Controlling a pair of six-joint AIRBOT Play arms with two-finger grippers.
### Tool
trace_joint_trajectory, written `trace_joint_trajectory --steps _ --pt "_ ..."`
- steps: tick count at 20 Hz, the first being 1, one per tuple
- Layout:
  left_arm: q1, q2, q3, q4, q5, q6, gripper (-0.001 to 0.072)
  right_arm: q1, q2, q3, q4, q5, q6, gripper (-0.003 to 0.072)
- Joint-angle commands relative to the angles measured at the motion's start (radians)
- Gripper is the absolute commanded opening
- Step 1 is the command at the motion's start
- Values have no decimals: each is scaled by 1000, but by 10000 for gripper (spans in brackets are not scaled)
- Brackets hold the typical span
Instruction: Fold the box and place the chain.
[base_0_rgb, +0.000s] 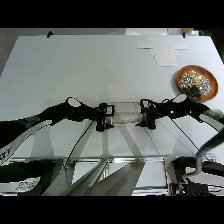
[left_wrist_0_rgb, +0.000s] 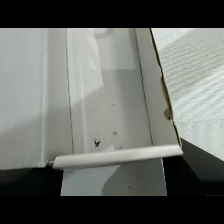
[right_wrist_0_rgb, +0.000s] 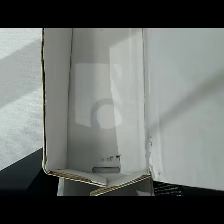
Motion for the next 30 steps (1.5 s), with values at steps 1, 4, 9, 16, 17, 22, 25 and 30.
trace_joint_trajectory --steps 1,4,9,16,17,22,25,30 --pt "-2 -2 0 -2 3 2 9 0 1 0 1 -1 1 411" --pt "-2 -2 -1 -2 3 2 10 0 1 0 2 -1 1 411" --pt "-2 -2 -1 -2 2 2 10 0 1 0 1 -1 1 411" --pt "-2 -2 -1 -2 2 2 10 0 1 0 1 -1 1 411" --pt "-2 -2 0 -2 2 2 10 0 1 0 1 -1 1 411" --pt "-2 -2 -1 -2 2 2 10 0 1 0 0 3 5 421" --pt "-2 -2 -1 -2 2 2 10 0 5 1 1 2 39 704" --pt "-2 -2 -1 -2 2 2 10 -2 90 0 -139 -2 222 698"
